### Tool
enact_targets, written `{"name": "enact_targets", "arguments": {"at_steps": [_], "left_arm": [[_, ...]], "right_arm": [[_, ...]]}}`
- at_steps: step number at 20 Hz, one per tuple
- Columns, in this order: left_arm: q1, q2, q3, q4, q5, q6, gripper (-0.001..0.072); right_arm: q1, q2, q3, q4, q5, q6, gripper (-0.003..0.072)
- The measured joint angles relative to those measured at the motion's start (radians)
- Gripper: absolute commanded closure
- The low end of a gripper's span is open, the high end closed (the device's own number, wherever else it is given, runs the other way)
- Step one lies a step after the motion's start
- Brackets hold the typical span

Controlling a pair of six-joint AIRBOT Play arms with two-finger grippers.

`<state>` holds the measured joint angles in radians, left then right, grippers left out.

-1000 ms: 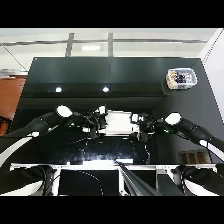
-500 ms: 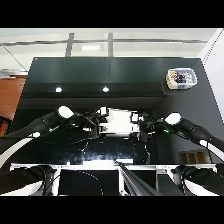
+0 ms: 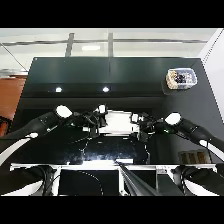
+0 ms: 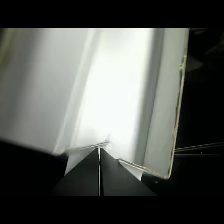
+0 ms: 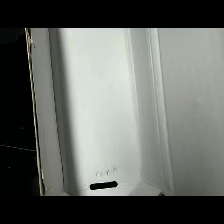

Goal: Fold the box and place the chain.

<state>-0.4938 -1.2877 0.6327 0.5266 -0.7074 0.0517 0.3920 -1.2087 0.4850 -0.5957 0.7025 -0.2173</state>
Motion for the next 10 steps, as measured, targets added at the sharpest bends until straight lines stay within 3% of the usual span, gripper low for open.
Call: {"name": "enact_targets", "arguments": {"at_steps": [6, 10], "left_arm": [[0.19, 0.168, 0.0, 0.154, -0.203, -0.355, 0.068], [0.373, 0.229, -0.003, 0.201, -0.471, -0.587, 0.0681]], "right_arm": [[0.0, 0.0, 0.0, 0.0, 0.0, 0.0, 0.0219], [0.0, 0.0, 0.0, 0.0, 0.0, 0.001, 0.0219]]}}
